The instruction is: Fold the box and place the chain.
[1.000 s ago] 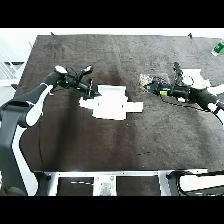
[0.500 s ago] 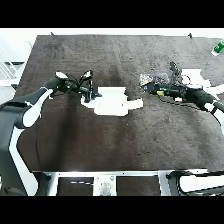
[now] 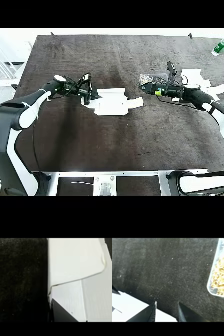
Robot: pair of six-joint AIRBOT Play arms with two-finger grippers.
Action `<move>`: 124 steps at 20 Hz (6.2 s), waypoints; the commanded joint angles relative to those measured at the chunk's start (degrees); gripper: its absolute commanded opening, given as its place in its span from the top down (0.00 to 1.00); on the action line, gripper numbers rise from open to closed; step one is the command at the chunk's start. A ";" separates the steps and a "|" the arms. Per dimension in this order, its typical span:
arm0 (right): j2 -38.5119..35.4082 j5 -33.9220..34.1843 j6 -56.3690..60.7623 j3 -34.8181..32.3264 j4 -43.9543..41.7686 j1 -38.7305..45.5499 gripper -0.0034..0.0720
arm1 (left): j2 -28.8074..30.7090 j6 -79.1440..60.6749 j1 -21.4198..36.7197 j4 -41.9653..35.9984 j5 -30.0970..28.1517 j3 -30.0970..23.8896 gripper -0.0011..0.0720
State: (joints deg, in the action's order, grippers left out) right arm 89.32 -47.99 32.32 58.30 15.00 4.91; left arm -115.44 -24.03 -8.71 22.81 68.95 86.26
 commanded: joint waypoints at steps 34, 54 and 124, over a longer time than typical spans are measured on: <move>-11.21 -8.11 -25.75 -4.83 20.04 -12.48 0.26 | 0.37 0.15 0.07 3.15 0.68 -0.13 0.96; -9.75 15.08 -20.79 -10.19 42.03 -29.88 0.23 | 0.37 0.13 0.07 2.86 0.52 -0.13 0.96; 15.50 -16.68 -50.64 16.94 18.45 -15.02 0.03 | 0.61 1.68 0.07 2.49 2.05 0.46 0.96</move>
State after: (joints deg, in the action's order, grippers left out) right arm 103.63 -62.61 -19.46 73.63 34.85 -9.98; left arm -114.87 -22.35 -8.60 25.41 70.52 86.65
